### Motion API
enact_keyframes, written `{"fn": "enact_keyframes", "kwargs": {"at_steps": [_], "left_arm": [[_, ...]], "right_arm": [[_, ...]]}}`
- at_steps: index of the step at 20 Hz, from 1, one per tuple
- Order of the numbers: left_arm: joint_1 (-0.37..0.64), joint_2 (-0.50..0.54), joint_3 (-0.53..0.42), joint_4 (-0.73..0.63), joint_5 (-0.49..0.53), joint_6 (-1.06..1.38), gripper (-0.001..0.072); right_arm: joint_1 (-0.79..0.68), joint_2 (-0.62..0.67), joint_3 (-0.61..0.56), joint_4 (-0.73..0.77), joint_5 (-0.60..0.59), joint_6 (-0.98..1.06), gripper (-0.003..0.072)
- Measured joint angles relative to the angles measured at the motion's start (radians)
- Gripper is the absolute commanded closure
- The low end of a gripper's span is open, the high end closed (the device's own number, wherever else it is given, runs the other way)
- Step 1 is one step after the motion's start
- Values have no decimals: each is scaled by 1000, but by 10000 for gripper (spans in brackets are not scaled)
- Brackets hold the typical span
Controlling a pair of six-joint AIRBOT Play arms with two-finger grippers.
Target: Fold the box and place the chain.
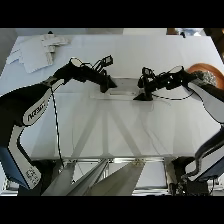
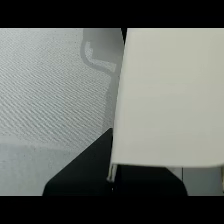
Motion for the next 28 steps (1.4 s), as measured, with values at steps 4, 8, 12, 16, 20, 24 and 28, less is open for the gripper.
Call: {"fn": "enact_keyframes", "kwargs": {"at_steps": [4, 8, 12, 16, 20, 24, 28], "left_arm": [[0, 0, 0, 0, 0, 0, 700], [0, 0, 0, 0, 0, 0, 700], [0, 0, 0, 0, 0, 0, 700], [0, 0, 0, 0, 0, 0, 700], [0, 0, 0, 0, 0, 0, 700], [0, 0, 0, 0, -2, 0, 700], [0, 0, 0, 0, -2, 0, 700]], "right_arm": [[0, 0, 0, 2, -3, 0, 34], [0, 0, 0, 3, -3, 0, 34], [0, 0, 0, 3, -4, 0, 34], [0, 0, 0, 4, -4, 0, 44], [0, 0, 0, 4, -5, 0, 44], [0, 0, 0, 6, -8, 0, 287], [0, 0, 0, 5, -7, 0, 285]]}}
